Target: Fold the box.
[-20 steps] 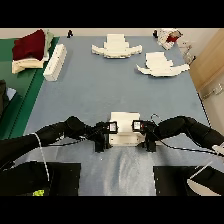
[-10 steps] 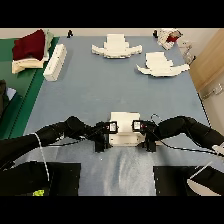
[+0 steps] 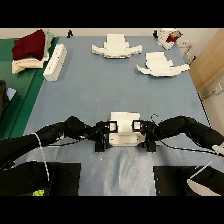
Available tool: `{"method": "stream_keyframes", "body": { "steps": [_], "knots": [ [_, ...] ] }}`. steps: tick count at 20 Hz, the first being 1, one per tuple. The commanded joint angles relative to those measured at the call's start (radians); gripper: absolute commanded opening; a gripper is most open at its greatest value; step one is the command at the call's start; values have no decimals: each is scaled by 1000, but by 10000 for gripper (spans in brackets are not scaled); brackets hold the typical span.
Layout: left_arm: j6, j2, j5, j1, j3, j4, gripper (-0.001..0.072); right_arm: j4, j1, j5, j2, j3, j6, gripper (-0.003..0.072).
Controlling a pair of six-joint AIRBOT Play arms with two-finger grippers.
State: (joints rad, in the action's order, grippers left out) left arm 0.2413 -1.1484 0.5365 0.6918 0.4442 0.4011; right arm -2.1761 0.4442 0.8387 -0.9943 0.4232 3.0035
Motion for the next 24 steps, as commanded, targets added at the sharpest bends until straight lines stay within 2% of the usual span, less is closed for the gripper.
{"method": "stream_keyframes", "body": {
  "steps": [1,24],
  "knots": [
    [2,0,-3,0,0,3,470,0,0,0,0,0,0,493],
    [2,0,-4,0,0,3,468,-10,0,3,-2,1,-22,495]
  ]
}}
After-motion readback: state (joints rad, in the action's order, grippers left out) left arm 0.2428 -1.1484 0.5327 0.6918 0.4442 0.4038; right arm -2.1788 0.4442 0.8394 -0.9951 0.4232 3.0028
